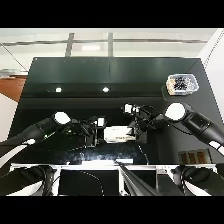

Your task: Fold the box and place the chain.

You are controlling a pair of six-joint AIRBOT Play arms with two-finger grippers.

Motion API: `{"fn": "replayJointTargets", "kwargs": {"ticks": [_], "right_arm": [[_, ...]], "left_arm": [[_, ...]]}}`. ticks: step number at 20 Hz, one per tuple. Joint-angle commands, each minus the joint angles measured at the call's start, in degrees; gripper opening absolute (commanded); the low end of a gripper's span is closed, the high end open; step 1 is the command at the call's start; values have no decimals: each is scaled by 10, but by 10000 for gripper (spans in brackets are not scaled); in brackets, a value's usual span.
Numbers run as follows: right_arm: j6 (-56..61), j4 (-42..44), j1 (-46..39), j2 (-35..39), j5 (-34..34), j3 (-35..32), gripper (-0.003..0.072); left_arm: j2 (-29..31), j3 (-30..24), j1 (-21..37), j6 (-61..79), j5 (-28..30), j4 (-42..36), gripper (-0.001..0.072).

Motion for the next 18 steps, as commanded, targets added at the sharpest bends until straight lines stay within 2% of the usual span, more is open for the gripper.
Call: {"fn": "replayJointTargets", "kwargs": {"ticks": [1, 18], "right_arm": [[1, -2, 2, 0, 3, -1, 309], [15, -14, 36, -9, -17, -7, 310]], "left_arm": [[0, 0, 0, 0, 0, 0, 593], [0, 0, 0, 0, 0, 0, 593]]}}
